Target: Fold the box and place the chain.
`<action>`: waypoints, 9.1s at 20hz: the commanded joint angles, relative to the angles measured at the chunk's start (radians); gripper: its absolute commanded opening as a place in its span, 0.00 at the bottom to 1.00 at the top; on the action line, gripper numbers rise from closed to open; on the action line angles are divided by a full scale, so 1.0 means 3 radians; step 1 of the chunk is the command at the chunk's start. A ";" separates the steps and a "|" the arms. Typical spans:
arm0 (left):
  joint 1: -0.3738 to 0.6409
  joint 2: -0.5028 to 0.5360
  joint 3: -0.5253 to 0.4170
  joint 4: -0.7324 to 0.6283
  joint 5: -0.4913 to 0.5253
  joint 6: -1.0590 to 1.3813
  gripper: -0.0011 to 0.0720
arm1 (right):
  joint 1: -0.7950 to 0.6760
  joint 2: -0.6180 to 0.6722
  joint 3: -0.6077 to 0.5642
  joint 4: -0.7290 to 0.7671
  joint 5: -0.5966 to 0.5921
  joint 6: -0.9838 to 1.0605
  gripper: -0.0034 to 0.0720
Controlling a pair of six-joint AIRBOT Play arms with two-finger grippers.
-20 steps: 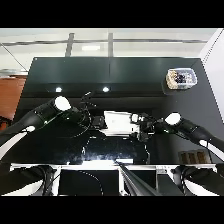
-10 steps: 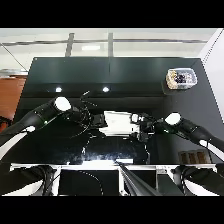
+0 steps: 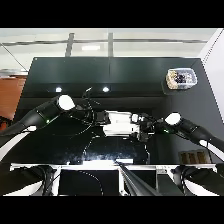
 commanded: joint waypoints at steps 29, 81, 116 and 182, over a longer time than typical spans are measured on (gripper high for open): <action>-0.0881 -0.0514 0.0642 0.2251 -0.0401 -0.2201 0.29 | 0.0003 0.0000 -0.0001 0.0001 0.0001 0.0001 0.66; -0.1078 -0.0832 0.0945 0.2328 -0.0439 -0.2560 0.05 | 0.0003 0.0000 -0.0001 0.0001 0.0001 0.0009 0.66; -0.1064 -0.0842 0.0959 0.2506 -0.0532 -0.2476 0.05 | 0.0011 0.0491 -0.0001 -0.0521 0.0095 0.0200 0.55; -0.1064 -0.0842 0.0959 0.2491 -0.0532 -0.2473 0.05 | 0.0004 0.0276 -0.0047 0.0365 0.0086 0.0262 0.49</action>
